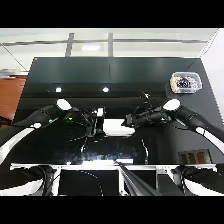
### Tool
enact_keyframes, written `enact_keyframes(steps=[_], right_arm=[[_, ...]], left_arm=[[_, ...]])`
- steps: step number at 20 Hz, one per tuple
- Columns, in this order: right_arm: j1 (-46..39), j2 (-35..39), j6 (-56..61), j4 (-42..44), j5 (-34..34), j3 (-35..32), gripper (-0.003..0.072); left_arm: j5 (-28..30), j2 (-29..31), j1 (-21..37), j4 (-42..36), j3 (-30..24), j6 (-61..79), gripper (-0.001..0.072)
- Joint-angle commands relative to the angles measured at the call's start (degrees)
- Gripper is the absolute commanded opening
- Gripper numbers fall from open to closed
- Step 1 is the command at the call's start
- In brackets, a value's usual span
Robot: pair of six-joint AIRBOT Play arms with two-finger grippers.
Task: Fold the box and place the chain.
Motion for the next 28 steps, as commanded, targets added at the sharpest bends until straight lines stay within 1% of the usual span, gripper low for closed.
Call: enact_keyframes(steps=[1, 3, 4, 5, 7, 8, 9, 12, 16, 19, 21, 23, 25, 28], right_arm=[[-1.27, 4.57, -1.09, 1.64, 4.66, 1.90, 0.0012], [-3.89, 8.35, -2.64, 0.46, 7.13, 3.54, 0.0012], [-5.46, 10.01, -2.69, -1.55, 7.69, 4.31, 0.0012], [-7.26, 11.76, -2.49, -3.72, 7.91, 4.94, 0.0012], [-11.32, 14.64, -2.32, -5.44, 7.87, 5.33, 0.0012], [-13.38, 15.69, -2.19, -5.95, 8.13, 5.44, 0.0012], [-15.47, 16.68, -1.86, -6.23, 8.85, 5.55, 0.0012], [-20.35, 18.88, -1.68, -6.23, 11.21, 5.55, 0.0012], [-24.61, 20.26, -1.70, -6.27, 16.13, 5.55, 0.0013], [-26.27, 20.26, -1.70, -8.35, 18.25, 5.55, 0.0013], [-26.45, 20.26, -1.73, -9.90, 18.25, 5.55, 0.0013], [-26.47, 20.26, -1.79, -10.32, 18.10, 5.55, 0.0013], [-26.47, 20.26, -2.01, -10.29, 17.88, 5.55, 0.0013], [-26.45, 20.26, -2.47, -10.29, 17.75, 5.55, 0.0013]], left_arm=[[-0.07, -0.02, 0.00, 0.00, 0.04, 0.02, 0.0394], [0.00, -0.02, 0.02, -0.15, 0.04, 0.00, 0.0396], [-0.02, -0.02, 0.02, -0.15, 0.04, 0.00, 0.0398], [0.00, -0.02, 0.02, -0.15, 0.04, 0.00, 0.0401], [0.11, -0.02, 0.02, -0.28, 0.04, -0.37, 0.0408], [0.00, -0.02, 0.15, -0.26, 0.04, -3.96, 0.0479], [0.07, -0.02, 0.35, -0.02, 0.04, -6.05, 0.0709], [-0.79, 1.36, 1.75, 2.45, 0.74, -9.60, 0.0709], [-5.92, 7.37, 3.89, 8.90, 3.85, -15.52, 0.0708], [-6.38, 10.84, 4.59, 8.76, 4.35, -16.57, 0.0708], [-6.25, 11.17, 1.99, 6.49, 4.94, -16.59, 0.0708], [-3.23, 9.86, -2.60, 4.33, 6.71, -16.63, 0.0706], [1.01, 6.93, -7.08, 4.26, 9.73, -18.53, 0.0705], [0.98, 0.59, -12.02, 4.50, 16.31, -21.64, 0.0705]])
